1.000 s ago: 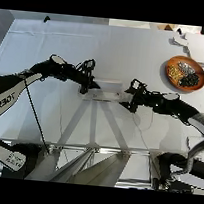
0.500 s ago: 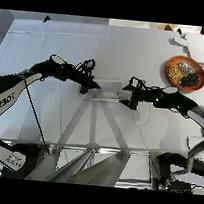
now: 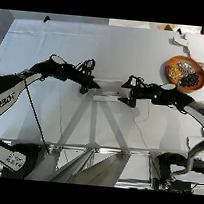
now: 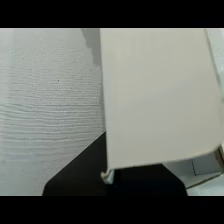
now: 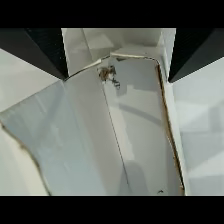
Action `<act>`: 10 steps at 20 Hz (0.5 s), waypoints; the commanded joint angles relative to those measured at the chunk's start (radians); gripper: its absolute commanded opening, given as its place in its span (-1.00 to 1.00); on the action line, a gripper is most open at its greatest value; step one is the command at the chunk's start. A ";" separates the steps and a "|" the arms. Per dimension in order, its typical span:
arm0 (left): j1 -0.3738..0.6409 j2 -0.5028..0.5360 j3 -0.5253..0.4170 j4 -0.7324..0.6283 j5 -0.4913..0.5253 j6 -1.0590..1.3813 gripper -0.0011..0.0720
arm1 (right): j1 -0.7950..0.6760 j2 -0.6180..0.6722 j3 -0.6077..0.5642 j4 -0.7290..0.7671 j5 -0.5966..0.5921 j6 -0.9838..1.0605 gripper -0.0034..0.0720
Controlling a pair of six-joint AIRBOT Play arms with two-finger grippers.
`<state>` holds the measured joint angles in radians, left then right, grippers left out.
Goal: Fold the box and place the chain.
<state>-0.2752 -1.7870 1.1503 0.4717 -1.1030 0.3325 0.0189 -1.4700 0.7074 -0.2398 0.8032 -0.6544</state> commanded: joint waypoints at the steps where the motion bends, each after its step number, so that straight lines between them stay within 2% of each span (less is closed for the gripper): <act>1: 0.000 0.000 0.000 0.000 0.000 0.000 -0.95 | 0.000 -0.014 0.006 0.036 0.065 -0.058 0.94; 5: 0.000 0.000 0.000 0.000 0.000 0.000 -0.95 | 0.008 -0.019 0.006 0.021 0.069 -0.058 0.92; 7: 0.000 0.000 0.000 0.000 0.000 0.000 -0.95 | 0.019 -0.029 0.006 0.007 0.068 -0.058 0.81; 10: -0.001 0.000 0.000 0.000 -0.001 0.000 -0.95 | 0.037 -0.057 0.006 0.007 0.067 -0.057 0.81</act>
<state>-0.2760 -1.7866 1.1503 0.4736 -1.1076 0.3347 0.0429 -1.5070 0.7139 -0.2241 0.8722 -0.7090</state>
